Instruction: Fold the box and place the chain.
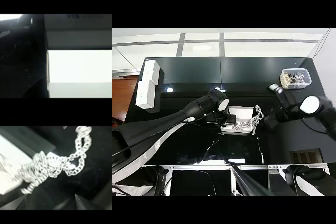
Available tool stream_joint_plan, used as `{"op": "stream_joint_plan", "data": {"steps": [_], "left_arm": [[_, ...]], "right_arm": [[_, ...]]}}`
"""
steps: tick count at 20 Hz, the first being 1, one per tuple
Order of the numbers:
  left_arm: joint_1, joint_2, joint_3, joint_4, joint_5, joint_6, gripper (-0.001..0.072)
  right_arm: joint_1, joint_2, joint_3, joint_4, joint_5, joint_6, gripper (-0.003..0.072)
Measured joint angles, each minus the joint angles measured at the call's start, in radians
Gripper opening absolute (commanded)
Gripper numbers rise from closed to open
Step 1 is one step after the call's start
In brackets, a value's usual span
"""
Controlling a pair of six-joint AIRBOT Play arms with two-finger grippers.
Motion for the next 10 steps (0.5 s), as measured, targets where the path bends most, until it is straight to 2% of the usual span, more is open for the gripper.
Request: {"op": "stream_joint_plan", "data": {"steps": [2, 6, 10], "left_arm": [[0.0, 0.0, 0.0, 0.0, 0.0, 0.0, 0.0026], [0.0, 0.0, 0.0, 0.0, -0.002, 0.0, 0.0026], [0.0, 0.0, 0.0, 0.0, -0.003, 0.0, 0.0026]], "right_arm": [[0.017, -0.01, -0.057, 0.028, -0.052, -0.237, 0.0711], [0.031, -0.059, -0.107, 0.203, -0.133, -0.7, 0.0711], [0.034, -0.126, -0.121, 0.311, -0.188, -0.964, 0.071]]}}
